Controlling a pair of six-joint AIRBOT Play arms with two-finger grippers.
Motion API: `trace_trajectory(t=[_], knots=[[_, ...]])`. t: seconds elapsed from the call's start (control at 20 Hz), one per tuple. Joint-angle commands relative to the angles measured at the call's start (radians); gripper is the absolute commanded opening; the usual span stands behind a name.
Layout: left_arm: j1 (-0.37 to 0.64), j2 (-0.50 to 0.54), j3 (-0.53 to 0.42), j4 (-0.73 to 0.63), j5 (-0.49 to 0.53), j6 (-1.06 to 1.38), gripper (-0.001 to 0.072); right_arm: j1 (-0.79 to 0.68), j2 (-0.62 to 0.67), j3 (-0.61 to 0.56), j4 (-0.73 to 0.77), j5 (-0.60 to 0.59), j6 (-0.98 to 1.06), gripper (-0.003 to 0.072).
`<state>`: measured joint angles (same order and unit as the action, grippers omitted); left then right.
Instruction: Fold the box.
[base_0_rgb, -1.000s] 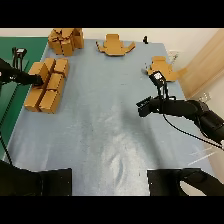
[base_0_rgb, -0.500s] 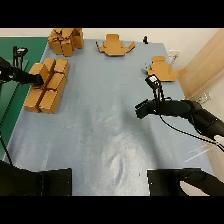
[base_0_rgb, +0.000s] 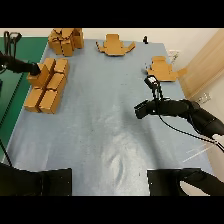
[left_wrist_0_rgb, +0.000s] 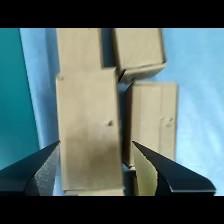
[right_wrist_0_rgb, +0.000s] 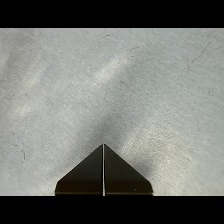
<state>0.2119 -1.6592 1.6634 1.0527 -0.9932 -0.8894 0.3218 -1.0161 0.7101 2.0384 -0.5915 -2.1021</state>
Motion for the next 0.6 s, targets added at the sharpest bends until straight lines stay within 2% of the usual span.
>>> trace_trajectory(t=[0.0, 0.05, 0.1, 0.2, 0.3, 0.4, 0.55], knots=[[0.0, 0.031, 0.099, -0.084, -0.153, 0.032, 0.0183, 0.0, 0.005, 0.002, 0.002, 0.0, 0.0, 0.0003], [0.001, 0.052, 0.121, -0.105, -0.245, 0.117, 0.0017, 0.0, 0.011, 0.002, 0.004, 0.0, 0.0, 0.0003], [0.0, 0.087, 0.125, -0.122, -0.294, 0.153, 0.0013, 0.0, 0.02, 0.006, 0.006, -0.001, 0.0, 0.0003], [0.0, 0.167, 0.123, -0.12, -0.319, 0.157, 0.001, 0.0, 0.033, 0.021, 0.013, -0.002, 0.001, 0.0003], [-0.013, 0.265, 0.071, -0.129, -0.332, 0.153, 0.0009, 0.0, 0.035, 0.044, 0.045, -0.024, 0.0, 0.0003], [-0.059, 0.384, -0.079, -0.133, -0.362, 0.175, 0.001, 0.0, 0.035, 0.066, 0.075, -0.064, 0.0, 0.0003], [-0.161, 0.565, -0.416, -0.276, -0.321, 0.172, 0.0012, 0.0, 0.04, 0.087, 0.091, -0.098, 0.0, 0.0004]])
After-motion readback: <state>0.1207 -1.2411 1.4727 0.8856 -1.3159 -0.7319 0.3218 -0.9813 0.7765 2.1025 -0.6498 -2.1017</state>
